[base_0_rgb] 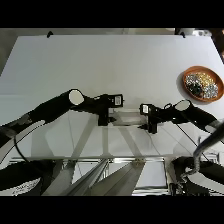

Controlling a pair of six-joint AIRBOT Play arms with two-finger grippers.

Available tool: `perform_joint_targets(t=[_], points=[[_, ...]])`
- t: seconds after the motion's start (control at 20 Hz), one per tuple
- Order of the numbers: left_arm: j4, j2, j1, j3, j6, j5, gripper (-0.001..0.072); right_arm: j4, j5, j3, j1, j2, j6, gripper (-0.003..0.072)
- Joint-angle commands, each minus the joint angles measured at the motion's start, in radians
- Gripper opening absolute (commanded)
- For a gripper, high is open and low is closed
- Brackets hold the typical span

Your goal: Fold the box and place the chain.

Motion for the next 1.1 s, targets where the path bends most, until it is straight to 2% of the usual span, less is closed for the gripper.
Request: perform_joint_targets(t=[0.0,0.05,0.1,0.2,0.25,0.3,0.45,0.6,0.7,0.85,1.05], points=[[0.352,0.122,0.001,0.001,-0.462,-0.076,0.0595,0.000,0.002,0.000,0.000,0.001,0.000,0.0463],[0.399,0.174,0.001,0.001,-0.548,-0.114,0.0592,0.000,0.002,0.000,0.000,0.001,0.000,0.0463],[0.409,0.224,0.001,0.001,-0.598,-0.152,0.0534,0.000,0.002,0.000,0.000,0.001,0.000,0.0463],[0.341,0.318,-0.002,0.001,-0.626,-0.229,0.0278,0.000,0.002,0.000,0.000,0.001,0.000,0.0463],[0.247,0.351,-0.002,0.001,-0.623,-0.264,0.0094,0.000,0.002,0.000,0.000,0.001,0.000,0.0463],[0.160,0.365,-0.002,0.000,-0.602,-0.292,0.0003,0.000,0.002,0.000,0.000,0.001,0.000,0.0463],[-0.086,0.337,-0.023,-0.002,-0.459,-0.322,0.0006,0.000,0.002,0.000,0.000,0.001,0.000,0.0463],[-0.234,0.229,-0.093,-0.002,-0.348,-0.299,0.0008,0.000,0.002,0.000,0.000,0.001,0.000,0.0463],[-0.243,0.138,-0.131,-0.002,-0.352,-0.174,0.0004,0.000,0.002,0.000,0.000,0.001,0.000,0.0463],[-0.339,0.031,-0.127,-0.002,-0.365,0.113,0.0005,0.000,0.002,0.000,0.000,0.001,0.000,0.0463],[-0.465,-0.066,-0.111,-0.002,-0.366,0.343,0.0006,0.000,0.002,0.000,0.000,0.001,0.000,0.0463]])
